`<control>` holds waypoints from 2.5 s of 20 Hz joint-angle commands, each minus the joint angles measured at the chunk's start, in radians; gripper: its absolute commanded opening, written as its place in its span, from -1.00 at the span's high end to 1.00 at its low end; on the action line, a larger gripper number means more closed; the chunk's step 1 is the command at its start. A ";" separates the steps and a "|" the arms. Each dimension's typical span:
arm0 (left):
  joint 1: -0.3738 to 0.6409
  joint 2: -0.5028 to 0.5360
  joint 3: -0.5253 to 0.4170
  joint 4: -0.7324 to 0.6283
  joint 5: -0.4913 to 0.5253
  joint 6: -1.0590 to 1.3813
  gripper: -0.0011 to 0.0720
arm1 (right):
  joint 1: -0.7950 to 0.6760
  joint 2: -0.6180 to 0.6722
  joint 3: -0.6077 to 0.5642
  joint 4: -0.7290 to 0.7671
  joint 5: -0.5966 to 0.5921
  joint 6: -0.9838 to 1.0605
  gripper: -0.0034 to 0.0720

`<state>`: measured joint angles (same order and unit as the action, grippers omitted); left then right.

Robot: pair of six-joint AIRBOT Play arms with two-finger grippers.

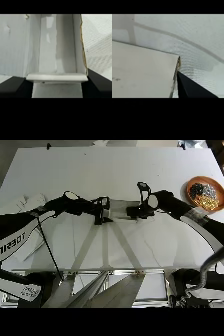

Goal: Fold the box and place the chain.

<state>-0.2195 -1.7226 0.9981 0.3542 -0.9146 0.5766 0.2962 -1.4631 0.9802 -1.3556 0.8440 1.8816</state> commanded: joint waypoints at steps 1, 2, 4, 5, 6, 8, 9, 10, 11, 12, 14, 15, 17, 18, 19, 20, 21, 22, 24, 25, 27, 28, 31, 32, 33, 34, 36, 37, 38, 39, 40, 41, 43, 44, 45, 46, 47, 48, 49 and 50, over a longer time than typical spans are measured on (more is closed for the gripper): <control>0.000 0.001 0.000 -0.002 -0.002 -0.001 0.55 | -0.005 0.060 0.001 -0.010 0.042 0.003 0.06; 0.000 0.001 0.000 -0.002 -0.002 -0.001 0.55 | -0.006 0.085 0.001 -0.011 0.061 0.003 0.06; 0.000 0.001 0.000 -0.002 -0.002 -0.001 0.55 | -0.012 0.142 0.005 -0.021 0.117 0.002 0.06; 0.000 0.001 0.000 -0.002 -0.002 -0.001 0.55 | -0.014 0.170 0.015 -0.039 0.163 0.002 0.06; 0.000 0.001 0.000 -0.002 -0.002 -0.001 0.55 | -0.014 0.196 0.027 -0.059 0.203 0.002 0.06; 0.000 0.001 0.000 -0.002 -0.002 -0.001 0.55 | -0.014 0.253 0.055 -0.100 0.261 -0.001 0.06; 0.000 0.001 0.000 -0.002 -0.002 -0.001 0.55 | -0.014 0.284 0.071 -0.115 0.280 -0.001 0.06; 0.000 0.001 0.000 -0.002 -0.002 -0.001 0.55 | -0.016 0.311 0.089 -0.122 0.297 -0.001 0.06; 0.000 0.001 0.000 -0.002 -0.002 -0.001 0.55 | -0.020 0.329 0.112 -0.129 0.328 -0.001 0.06; 0.000 0.001 0.000 -0.002 -0.002 -0.001 0.55 | -0.026 0.341 0.135 -0.138 0.359 -0.002 0.06; 0.000 0.001 0.000 -0.002 -0.002 0.000 0.55 | -0.056 0.360 0.178 -0.174 0.389 -0.022 0.06; 0.000 0.001 0.000 -0.002 -0.002 -0.001 0.55 | -0.081 0.365 0.200 -0.200 0.400 -0.034 0.07; 0.000 0.001 0.000 -0.002 -0.002 -0.001 0.55 | -0.163 0.365 0.225 -0.266 0.428 -0.055 0.07; 0.000 0.001 0.000 -0.002 -0.002 -0.001 0.55 | -0.216 0.365 0.225 -0.298 0.442 -0.058 0.07; 0.000 0.001 0.000 -0.002 -0.002 -0.001 0.55 | -0.282 0.365 0.225 -0.334 0.455 -0.060 0.07; 0.000 0.001 0.000 -0.002 -0.002 -0.001 0.55 | -0.351 0.365 0.225 -0.353 0.458 -0.084 0.07; 0.000 0.001 0.000 -0.002 -0.002 -0.001 0.55 | -0.432 0.365 0.225 -0.358 0.455 -0.123 0.07; 0.000 0.001 0.000 -0.002 -0.002 -0.001 0.55 | -0.515 0.365 0.225 -0.358 0.447 -0.140 0.07; 0.000 0.001 0.000 -0.002 -0.002 -0.001 0.55 | -0.669 0.363 0.225 -0.356 0.414 -0.184 0.05; 0.000 0.001 0.000 -0.002 -0.002 -0.001 0.55 | -0.736 0.361 0.225 -0.356 0.384 -0.224 -0.03; 0.000 0.001 0.000 -0.002 -0.002 -0.001 0.55 | -0.856 0.341 0.225 -0.338 0.323 -0.318 -0.06; 0.000 0.001 0.000 -0.002 -0.002 -0.001 0.55 | -0.906 0.317 0.225 -0.328 0.305 -0.352 -0.06; 0.000 0.001 0.000 -0.002 -0.002 -0.001 0.55 | -1.001 0.206 0.225 -0.326 0.279 -0.373 -0.06; 0.000 0.001 0.000 -0.002 -0.002 -0.001 0.55 | -1.015 0.161 0.225 -0.322 0.262 -0.373 -0.06; 0.000 0.001 0.000 -0.002 -0.002 -0.001 0.55 | -1.017 0.120 0.225 -0.319 0.233 -0.373 -0.06; 0.000 0.001 0.000 -0.002 -0.002 -0.001 0.55 | -1.016 0.085 0.225 -0.318 0.198 -0.384 -0.07; 0.000 0.001 0.000 -0.002 -0.003 -0.002 0.55 | -1.012 0.025 0.225 -0.278 0.107 -0.418 -0.17; 0.000 0.001 0.000 -0.002 -0.005 -0.008 0.55 | -1.009 -0.002 0.225 -0.278 0.064 -0.418 -0.17; 0.000 0.001 0.000 -0.002 -0.005 -0.026 0.55 | -1.008 -0.027 0.226 -0.279 0.035 -0.418 -0.17; 0.000 0.002 0.000 -0.002 -0.005 -0.030 0.54 | -1.008 -0.050 0.226 -0.278 0.014 -0.418 -0.18; 0.000 0.002 0.000 -0.002 -0.005 -0.031 0.54 | -1.008 -0.074 0.226 -0.278 -0.003 -0.428 -0.20; 0.000 0.002 0.000 -0.002 -0.005 -0.032 0.55 | -1.008 -0.097 0.226 -0.275 -0.023 -0.443 -0.20; 0.000 0.002 0.000 -0.002 -0.005 -0.053 0.55 | -1.008 -0.134 0.230 -0.261 -0.054 -0.447 -0.20; 0.000 0.002 0.000 -0.002 -0.005 -0.063 0.55 | -1.008 -0.149 0.233 -0.256 -0.060 -0.447 -0.20; 0.000 0.003 0.000 -0.002 -0.005 -0.072 0.55 | -1.008 -0.163 0.237 -0.254 -0.068 -0.451 -0.20; 0.000 0.003 0.000 -0.002 -0.005 -0.086 0.55 | -1.008 -0.175 0.240 -0.249 -0.079 -0.451 -0.20; 0.000 0.003 0.000 -0.002 -0.006 -0.093 0.54 | -1.008 -0.182 0.240 -0.235 -0.098 -0.451 -0.20; 0.000 0.003 0.000 -0.002 -0.006 -0.095 0.55 | -1.008 -0.188 0.241 -0.225 -0.119 -0.451 -0.20; 0.000 0.003 0.000 -0.002 -0.006 -0.096 0.55 | -1.008 -0.195 0.241 -0.218 -0.129 -0.451 -0.19; 0.000 0.003 0.000 -0.002 -0.006 -0.099 0.55 | -1.008 -0.206 0.246 -0.218 -0.126 -0.451 -0.19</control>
<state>-0.2199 -1.7195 0.9977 0.3515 -0.9203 0.4953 -0.7109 -1.6405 1.2201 -1.5925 0.7544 1.4345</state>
